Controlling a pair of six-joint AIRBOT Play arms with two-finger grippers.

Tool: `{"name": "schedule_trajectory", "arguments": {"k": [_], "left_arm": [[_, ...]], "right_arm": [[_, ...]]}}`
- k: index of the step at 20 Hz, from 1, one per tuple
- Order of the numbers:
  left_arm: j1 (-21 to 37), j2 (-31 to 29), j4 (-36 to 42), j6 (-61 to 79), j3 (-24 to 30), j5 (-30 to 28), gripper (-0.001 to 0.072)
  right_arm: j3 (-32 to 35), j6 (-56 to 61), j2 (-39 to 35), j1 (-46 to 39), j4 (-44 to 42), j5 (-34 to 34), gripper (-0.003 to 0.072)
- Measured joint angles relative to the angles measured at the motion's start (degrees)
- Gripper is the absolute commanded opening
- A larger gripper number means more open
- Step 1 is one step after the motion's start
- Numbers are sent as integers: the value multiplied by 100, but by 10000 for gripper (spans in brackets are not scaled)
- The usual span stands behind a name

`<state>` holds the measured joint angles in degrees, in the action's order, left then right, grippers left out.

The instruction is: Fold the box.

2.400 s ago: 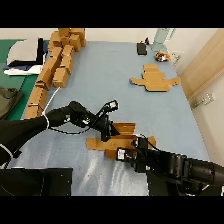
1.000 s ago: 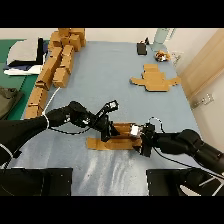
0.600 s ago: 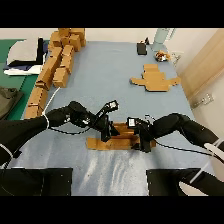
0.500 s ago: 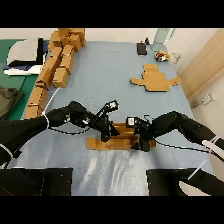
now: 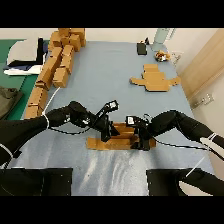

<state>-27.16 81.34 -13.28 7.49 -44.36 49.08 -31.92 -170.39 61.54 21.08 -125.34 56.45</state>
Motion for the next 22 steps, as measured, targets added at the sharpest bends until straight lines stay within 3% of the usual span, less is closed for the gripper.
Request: {"name": "schedule_trajectory", "arguments": {"k": [3,5,11,22], "left_arm": [[0,0,0,0,0,0,14],[0,0,0,0,0,2,14],[0,0,-2,0,0,4,14],[0,0,-2,0,0,4,15]], "right_arm": [[0,-2,0,0,-2,0,707],[2,-2,-31,4,2,-9,641],[308,-24,-348,138,70,-201,665],[833,-157,-577,452,61,-1268,648]]}}
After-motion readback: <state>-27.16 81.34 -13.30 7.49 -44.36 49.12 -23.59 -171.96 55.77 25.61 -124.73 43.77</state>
